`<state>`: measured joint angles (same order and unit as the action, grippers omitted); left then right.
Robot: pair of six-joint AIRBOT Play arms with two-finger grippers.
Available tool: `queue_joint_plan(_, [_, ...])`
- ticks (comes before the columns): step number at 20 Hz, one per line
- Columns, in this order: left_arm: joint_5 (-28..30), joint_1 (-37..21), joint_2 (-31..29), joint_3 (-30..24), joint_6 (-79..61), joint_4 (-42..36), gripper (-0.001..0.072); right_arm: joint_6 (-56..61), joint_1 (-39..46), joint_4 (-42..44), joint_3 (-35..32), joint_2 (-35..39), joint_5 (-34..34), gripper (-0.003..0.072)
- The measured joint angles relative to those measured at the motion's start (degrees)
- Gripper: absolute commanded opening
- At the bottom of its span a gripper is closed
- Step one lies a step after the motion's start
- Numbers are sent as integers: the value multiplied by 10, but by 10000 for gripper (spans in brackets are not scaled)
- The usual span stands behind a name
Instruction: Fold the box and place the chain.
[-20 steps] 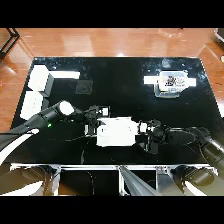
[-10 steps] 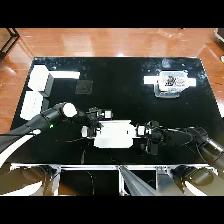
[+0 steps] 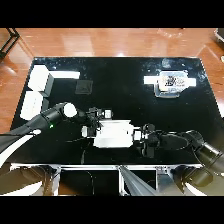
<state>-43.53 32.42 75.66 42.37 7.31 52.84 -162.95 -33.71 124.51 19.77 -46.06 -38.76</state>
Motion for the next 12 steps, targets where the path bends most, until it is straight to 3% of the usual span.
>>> queue_joint_plan(12, [0,0,0,0,0,-3,20,1,-57,23,-2,-49,74,699])
